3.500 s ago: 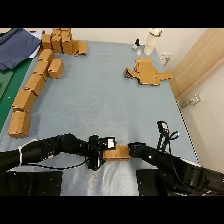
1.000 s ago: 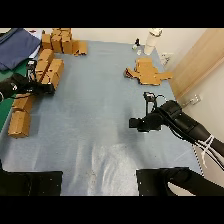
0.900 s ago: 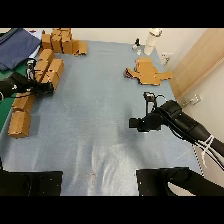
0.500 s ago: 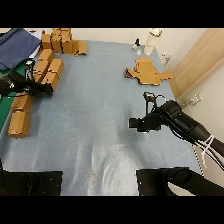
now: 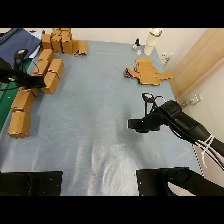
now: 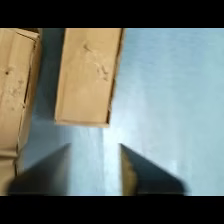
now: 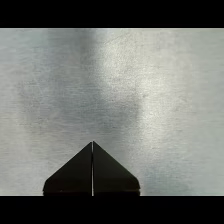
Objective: Fold the box.
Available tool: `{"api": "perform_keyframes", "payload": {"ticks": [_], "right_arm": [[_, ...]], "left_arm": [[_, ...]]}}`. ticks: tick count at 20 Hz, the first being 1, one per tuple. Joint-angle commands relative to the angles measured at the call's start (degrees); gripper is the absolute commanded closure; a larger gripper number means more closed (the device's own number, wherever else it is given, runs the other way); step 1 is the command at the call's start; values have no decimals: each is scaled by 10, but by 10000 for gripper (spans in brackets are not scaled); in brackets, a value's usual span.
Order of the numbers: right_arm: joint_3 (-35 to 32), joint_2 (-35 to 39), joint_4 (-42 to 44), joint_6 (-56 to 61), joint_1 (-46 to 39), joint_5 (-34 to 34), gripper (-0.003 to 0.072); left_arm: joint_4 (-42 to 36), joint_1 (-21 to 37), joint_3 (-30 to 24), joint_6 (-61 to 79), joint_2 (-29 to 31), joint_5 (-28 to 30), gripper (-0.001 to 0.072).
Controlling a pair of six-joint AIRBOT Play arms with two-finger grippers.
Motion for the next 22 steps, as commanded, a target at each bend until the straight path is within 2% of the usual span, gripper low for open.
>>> {"api": "perform_keyframes", "payload": {"ticks": [1, 3, 6, 8, 11, 15, 22], "right_arm": [[15, -13, 12, -19, 0, -7, 681], [49, -43, 15, -40, 0, -10, 680], [115, -94, 18, -81, 0, -9, 680], [157, -123, 18, -92, 0, -8, 680], [187, -134, 24, -91, 0, 0, 680], [190, -133, 24, -91, 0, -12, 680], [190, -133, 24, -91, 0, -12, 680]], "left_arm": [[-17, -12, 26, -4, 51, -129, 697], [-27, -56, 26, -17, 80, -163, 699], [-27, -167, 20, -63, 99, -191, 699], [-24, -247, 14, -89, 98, -178, 699], [9, -318, 5, -148, 98, -136, 698], [6, -346, 3, -158, 98, -130, 696], [5, -350, 3, -158, 98, -130, 696]]}}
